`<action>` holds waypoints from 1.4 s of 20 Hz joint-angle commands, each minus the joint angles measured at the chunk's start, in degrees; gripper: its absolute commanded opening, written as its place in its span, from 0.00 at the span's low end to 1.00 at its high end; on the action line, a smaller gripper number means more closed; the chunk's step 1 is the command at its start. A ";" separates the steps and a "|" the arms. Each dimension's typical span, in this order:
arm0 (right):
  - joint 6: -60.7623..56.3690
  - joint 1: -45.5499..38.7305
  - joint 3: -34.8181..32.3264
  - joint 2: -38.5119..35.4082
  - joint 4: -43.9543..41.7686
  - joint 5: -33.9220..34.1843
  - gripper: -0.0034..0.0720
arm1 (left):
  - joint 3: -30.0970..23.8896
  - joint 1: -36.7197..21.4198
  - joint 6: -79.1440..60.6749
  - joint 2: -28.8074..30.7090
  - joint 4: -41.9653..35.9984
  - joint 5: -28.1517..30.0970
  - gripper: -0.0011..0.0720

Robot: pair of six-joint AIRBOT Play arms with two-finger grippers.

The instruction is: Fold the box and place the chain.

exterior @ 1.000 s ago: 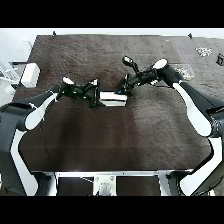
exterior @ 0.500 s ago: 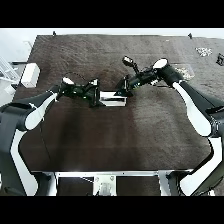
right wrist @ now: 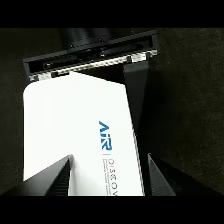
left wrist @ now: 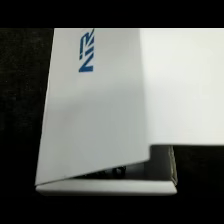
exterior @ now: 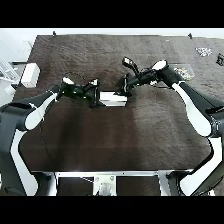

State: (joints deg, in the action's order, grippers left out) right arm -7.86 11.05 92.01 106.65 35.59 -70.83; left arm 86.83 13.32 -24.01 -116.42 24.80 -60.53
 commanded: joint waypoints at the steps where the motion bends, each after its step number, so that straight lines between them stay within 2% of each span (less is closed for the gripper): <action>1: -0.79 0.04 -0.09 -0.35 -0.61 -5.16 0.78 | -0.02 0.00 -0.02 0.02 0.02 0.00 0.51; 6: -2.21 -0.52 -0.17 -2.21 -0.59 -6.80 0.76 | -0.02 0.00 -0.02 0.02 0.02 0.00 0.51; 10: 0.24 -0.63 -3.30 -2.19 -0.66 -1.11 0.75 | -0.02 0.00 -0.02 0.02 0.02 0.02 0.51; 11: 0.46 -0.59 -4.37 -2.29 -0.66 -1.14 0.69 | -0.02 0.00 0.00 0.02 0.02 0.02 0.51; 15: 6.05 -0.83 -10.10 -3.54 -6.62 1.53 0.69 | -0.02 0.00 0.00 0.02 0.02 0.00 0.51; 18: 8.87 -0.61 -12.22 -3.54 -7.58 5.55 0.69 | -0.02 0.00 0.00 0.02 0.02 0.00 0.51; 23: 12.26 -0.44 -12.55 -3.54 -8.61 8.33 0.69 | -0.02 0.00 -0.02 0.02 0.02 0.00 0.51; 28: 13.51 -0.48 -11.63 -4.00 -11.06 8.24 0.69 | -0.02 0.00 -0.02 0.02 0.02 0.00 0.51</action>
